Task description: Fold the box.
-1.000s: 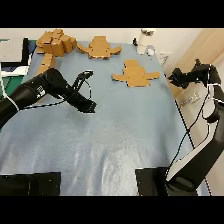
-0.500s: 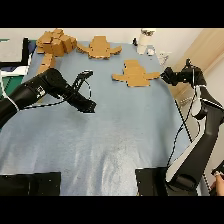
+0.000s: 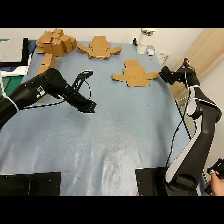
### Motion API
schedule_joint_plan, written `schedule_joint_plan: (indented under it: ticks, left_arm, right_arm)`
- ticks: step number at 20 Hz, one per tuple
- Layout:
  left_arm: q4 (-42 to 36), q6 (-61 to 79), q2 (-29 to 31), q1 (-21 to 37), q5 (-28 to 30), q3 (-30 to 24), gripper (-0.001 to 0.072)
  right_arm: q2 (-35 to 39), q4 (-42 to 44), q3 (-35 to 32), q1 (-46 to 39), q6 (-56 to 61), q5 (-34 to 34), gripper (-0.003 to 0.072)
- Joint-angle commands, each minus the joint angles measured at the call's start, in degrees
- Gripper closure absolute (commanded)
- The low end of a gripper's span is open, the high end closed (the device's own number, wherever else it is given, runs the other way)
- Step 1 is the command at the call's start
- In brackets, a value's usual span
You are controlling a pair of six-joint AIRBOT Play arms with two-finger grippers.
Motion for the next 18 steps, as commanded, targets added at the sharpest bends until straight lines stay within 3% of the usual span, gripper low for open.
schedule_joint_plan:
  ticks: [1, 10, 12, 18]
  left_arm:
    - [0.0, 0.0, 0.0, 0.0, 0.0, 0.0, 0.0697]
    - [0.0, 0.0, 0.0, 0.0, 0.0, 0.0, 0.0697]
    - [0.0, 0.0, 0.0, 0.0, 0.0, 0.0, 0.0696]
    - [0.0, 0.0, 0.0, 0.0, 0.0, 0.0, 0.0697]
  right_arm:
    - [-0.8, -0.1, 0.2, 0.0, 0.0, 1.4, 0.0366]
    - [-1.0, 0.0, 0.7, 0.0, 0.0, 2.0, 0.0403]
    - [-1.0, 0.0, 0.9, 0.0, -0.1, 1.9, 0.0469]
    - [-1.0, 0.1, 1.1, 0.1, -0.2, 1.3, 0.0469]
